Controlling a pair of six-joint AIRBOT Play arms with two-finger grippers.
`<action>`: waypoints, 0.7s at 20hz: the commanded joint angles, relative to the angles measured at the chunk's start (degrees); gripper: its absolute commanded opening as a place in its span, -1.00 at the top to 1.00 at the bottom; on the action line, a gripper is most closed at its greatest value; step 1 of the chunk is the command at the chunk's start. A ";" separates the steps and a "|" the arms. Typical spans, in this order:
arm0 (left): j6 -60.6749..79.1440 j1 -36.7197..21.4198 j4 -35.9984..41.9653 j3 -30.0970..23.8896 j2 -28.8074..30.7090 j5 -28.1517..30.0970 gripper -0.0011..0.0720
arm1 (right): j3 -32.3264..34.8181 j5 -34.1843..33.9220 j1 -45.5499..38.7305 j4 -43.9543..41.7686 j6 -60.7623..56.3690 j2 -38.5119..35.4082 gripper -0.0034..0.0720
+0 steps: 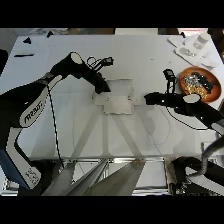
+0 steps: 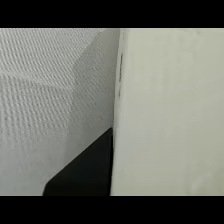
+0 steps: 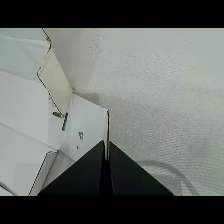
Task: Fold the box and place the chain.
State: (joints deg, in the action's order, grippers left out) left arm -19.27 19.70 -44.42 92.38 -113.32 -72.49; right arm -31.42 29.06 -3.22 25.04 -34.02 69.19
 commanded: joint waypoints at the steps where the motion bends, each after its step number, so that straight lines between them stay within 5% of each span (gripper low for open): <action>1: -0.09 0.02 0.04 0.00 0.00 -0.33 0.95 | -0.07 0.74 0.00 -0.07 -0.57 -0.02 0.35; 2: -0.11 0.02 0.02 0.00 0.22 -0.81 0.96 | -0.09 0.98 0.00 -0.33 -0.70 -0.20 -0.08; 3: -0.22 0.02 0.02 0.00 0.83 -1.51 0.96 | -0.15 1.27 0.00 -0.33 -0.68 -0.70 -0.22; 8: -4.94 -0.11 -0.04 0.00 9.46 -6.05 0.97 | -1.51 0.83 -1.38 1.90 -0.66 -7.80 -0.22; 14: -4.22 3.32 -5.16 -0.39 24.37 -8.66 0.99 | -1.51 3.52 -14.53 3.98 -4.52 -18.40 -0.22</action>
State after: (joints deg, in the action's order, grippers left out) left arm -23.57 21.30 -45.69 92.27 -94.89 -79.81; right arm -32.86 31.03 -12.19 27.24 -35.77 55.09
